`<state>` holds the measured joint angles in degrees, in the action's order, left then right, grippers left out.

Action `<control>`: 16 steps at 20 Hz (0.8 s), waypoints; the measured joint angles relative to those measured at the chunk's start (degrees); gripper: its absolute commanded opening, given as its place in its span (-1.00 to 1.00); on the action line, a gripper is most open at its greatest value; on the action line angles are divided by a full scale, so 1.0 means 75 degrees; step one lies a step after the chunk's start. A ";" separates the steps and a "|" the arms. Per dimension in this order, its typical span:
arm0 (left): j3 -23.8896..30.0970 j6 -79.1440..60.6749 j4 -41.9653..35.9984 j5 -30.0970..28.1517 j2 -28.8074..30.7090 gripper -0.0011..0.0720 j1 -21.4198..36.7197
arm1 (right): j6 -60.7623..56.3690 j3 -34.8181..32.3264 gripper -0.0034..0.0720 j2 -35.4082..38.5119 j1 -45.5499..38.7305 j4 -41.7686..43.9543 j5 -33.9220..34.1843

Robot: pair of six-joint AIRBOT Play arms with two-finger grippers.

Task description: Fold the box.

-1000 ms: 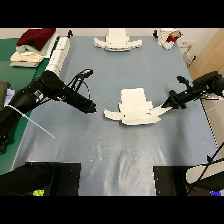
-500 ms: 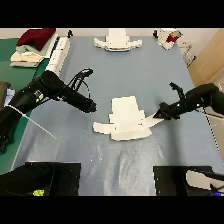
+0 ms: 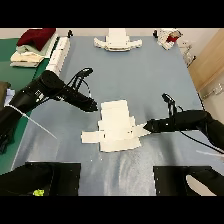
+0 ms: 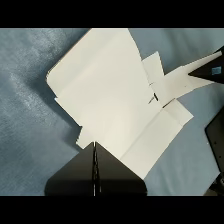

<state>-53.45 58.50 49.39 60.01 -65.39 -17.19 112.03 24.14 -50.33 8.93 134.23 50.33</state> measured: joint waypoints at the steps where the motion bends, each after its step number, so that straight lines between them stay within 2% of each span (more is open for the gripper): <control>1: 0.0000 0.0003 -0.0015 0.0000 -0.0044 -0.90 0.0061 | -0.0105 -0.0128 -0.90 0.0189 0.0096 0.0012 -0.0160; 2: 0.0000 0.0000 -0.0029 0.0006 -0.0093 -0.25 0.0143 | -0.0175 -0.0239 -0.90 0.0338 0.0163 0.0015 -0.0271; 3: 0.0000 0.0000 -0.0079 0.0020 -0.0152 0.31 0.0233 | -0.0239 -0.0329 -0.90 0.0446 0.0219 0.0017 -0.0356; 8: -0.0003 -0.0201 -0.0664 0.0128 -0.0784 0.32 0.0670 | -0.0414 -0.0510 -0.90 0.0664 0.0449 0.0020 -0.0574; 12: -0.0134 -0.0889 -0.1352 0.0312 -0.1743 0.32 0.0784 | -0.0463 -0.0542 -0.90 0.0705 0.0574 0.0020 -0.0609; 16: -0.0638 -0.1466 -0.1947 0.0714 -0.2859 0.32 0.0813 | -0.0478 -0.0551 -0.90 0.0714 0.0621 0.0017 -0.0583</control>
<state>-58.24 47.51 34.79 65.36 -86.83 -11.09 108.44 20.01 -44.97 13.58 134.37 45.95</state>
